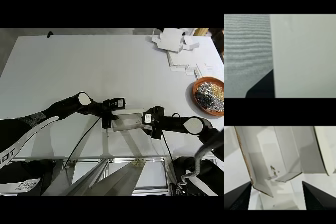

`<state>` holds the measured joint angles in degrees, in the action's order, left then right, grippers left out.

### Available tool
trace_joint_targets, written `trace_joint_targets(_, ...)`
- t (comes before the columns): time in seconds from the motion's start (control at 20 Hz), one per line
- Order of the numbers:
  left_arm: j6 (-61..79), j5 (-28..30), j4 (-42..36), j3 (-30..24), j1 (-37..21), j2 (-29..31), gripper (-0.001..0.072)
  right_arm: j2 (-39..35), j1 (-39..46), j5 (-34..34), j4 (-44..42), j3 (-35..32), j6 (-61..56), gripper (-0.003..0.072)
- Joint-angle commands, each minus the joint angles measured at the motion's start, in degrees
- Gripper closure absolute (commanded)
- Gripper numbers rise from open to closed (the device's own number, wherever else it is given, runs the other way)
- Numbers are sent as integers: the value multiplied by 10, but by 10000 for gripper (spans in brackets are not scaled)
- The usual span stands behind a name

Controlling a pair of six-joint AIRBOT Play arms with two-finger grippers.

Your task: Fold the box and place the chain.

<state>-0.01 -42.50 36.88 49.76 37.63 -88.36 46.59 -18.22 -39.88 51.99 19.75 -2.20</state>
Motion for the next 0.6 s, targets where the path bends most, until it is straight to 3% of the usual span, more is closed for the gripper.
trace_joint_targets(0.0, 0, 0, 0, 0, 0, 0, 699, 38, 29, -23, -37, 19, 44, 0)
trace_joint_targets(0.55, 0, 0, 0, 0, 0, 0, 699, 160, 66, -92, -130, 50, 164, 1)
